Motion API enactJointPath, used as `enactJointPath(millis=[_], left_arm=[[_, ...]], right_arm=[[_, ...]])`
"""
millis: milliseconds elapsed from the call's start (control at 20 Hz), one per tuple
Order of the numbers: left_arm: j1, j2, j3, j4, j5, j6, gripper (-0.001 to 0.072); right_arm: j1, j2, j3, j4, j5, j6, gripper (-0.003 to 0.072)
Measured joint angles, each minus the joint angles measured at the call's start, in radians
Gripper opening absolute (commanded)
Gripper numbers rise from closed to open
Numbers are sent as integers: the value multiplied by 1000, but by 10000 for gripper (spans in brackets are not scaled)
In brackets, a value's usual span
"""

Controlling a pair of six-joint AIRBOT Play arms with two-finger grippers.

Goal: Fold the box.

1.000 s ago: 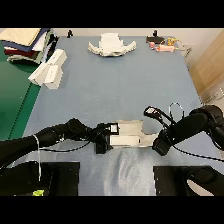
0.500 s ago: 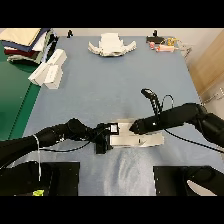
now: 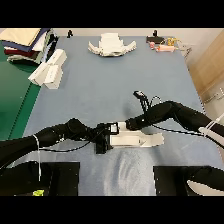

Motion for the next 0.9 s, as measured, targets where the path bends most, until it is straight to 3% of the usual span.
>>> enactJointPath(millis=[450,700,900], left_arm=[[-2,0,0,2,-6,6,388],[-1,0,0,1,-3,3,388],[0,0,0,0,0,3,388]], right_arm=[[-1,18,16,-21,-45,-42,4],[-1,203,40,-135,-114,-66,4],[-1,401,22,-298,-261,-105,6]])
